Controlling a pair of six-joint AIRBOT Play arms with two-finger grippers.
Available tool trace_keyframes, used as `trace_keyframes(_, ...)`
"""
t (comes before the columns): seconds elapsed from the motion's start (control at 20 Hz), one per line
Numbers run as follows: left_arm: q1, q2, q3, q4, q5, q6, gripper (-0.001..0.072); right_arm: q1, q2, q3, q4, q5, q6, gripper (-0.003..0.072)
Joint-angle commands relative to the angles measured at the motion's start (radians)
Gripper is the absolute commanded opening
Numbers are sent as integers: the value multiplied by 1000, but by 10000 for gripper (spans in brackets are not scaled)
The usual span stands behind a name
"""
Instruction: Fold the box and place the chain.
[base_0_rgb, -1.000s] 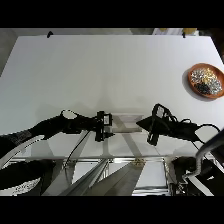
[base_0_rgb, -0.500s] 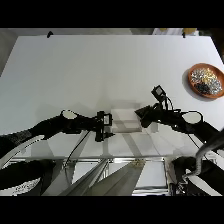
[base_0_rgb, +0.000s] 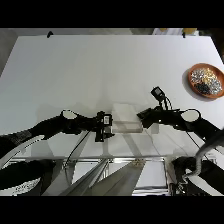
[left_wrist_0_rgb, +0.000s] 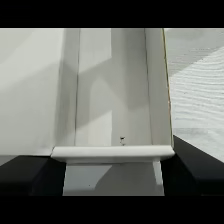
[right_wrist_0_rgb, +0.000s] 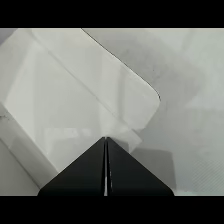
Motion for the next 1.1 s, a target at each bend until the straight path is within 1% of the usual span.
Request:
trace_keyframes(0.0,0,0,0,-1,3,0,272,-52,45,103,-79,183,36,15)
trace_keyframes(0.1,0,0,0,-1,3,0,272,-92,53,222,-226,351,36,15)
trace_keyframes(0.2,0,0,0,-1,3,0,272,-129,53,345,-380,479,35,15)
trace_keyframes(0.35,0,0,0,-1,3,0,272,-180,52,497,-587,618,20,15)
trace_keyframes(0.45,0,0,0,-1,3,0,272,-208,52,540,-644,673,-41,15)
trace_keyframes(0.55,0,0,0,-1,3,0,272,-195,51,531,-620,677,-80,15)
trace_keyframes(0.65,0,0,0,-1,3,0,272,-158,51,507,-587,667,-184,15)
trace_keyframes(0.75,0,0,0,-1,3,0,272,-129,51,454,-568,614,-239,15)
trace_keyframes(0.9,0,0,0,-1,3,0,272,-121,51,327,-514,545,-326,15)
trace_keyframes(1.05,0,0,0,-1,3,0,272,-112,51,180,-444,513,-513,24)
